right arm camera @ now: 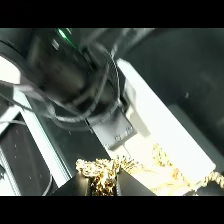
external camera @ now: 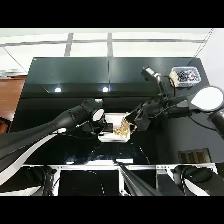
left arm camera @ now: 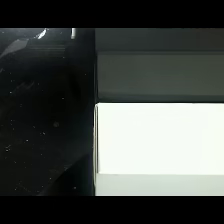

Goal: Fold the box and place the chain.

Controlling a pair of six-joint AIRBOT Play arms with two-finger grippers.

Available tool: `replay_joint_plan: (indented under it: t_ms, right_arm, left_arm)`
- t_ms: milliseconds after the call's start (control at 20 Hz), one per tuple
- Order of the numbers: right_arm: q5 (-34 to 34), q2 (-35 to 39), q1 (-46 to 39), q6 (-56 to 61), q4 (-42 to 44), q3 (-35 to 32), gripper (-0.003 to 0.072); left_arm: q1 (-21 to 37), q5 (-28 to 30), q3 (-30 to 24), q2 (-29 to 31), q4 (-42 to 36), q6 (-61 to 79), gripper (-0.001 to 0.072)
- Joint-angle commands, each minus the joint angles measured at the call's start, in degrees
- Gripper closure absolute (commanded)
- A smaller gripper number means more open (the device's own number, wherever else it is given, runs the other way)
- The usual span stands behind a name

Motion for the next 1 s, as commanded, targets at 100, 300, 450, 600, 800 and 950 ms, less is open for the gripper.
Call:
replay_joint_plan:
  t_ms: [100,300,450,600,800,950]
  right_arm:
    - [-2.9,-0.7,1.8,0.0,0.1,-3.1,0.0466]
    - [0.9,-0.5,-1.8,0.1,-4.8,-2.9,0.0357]
    - [7.1,-0.2,-7.1,-0.1,-11.9,-3.6,0.0361]
    - [0.5,0.0,-9.7,-9.5,-15.4,-9.3,0.0362]
    - [-16.2,0.0,-7.2,-22.7,-12.6,-19.4,0.0004]
    - [-18.5,-0.3,-2.5,-43.0,-12.8,-23.4,0.0006]
  left_arm:
    - [0.0,0.0,0.0,0.0,0.0,0.0,0.0678]
    - [0.0,0.0,0.0,0.0,0.0,0.0,0.0678]
    - [0.0,0.0,0.0,0.0,0.0,0.0,0.0678]
    - [0.0,0.0,0.0,0.0,0.0,0.0,0.0678]
    - [0.0,0.0,0.0,0.0,0.0,0.0,0.0679]
    - [0.0,0.0,0.0,0.0,0.0,0.0,0.0678]
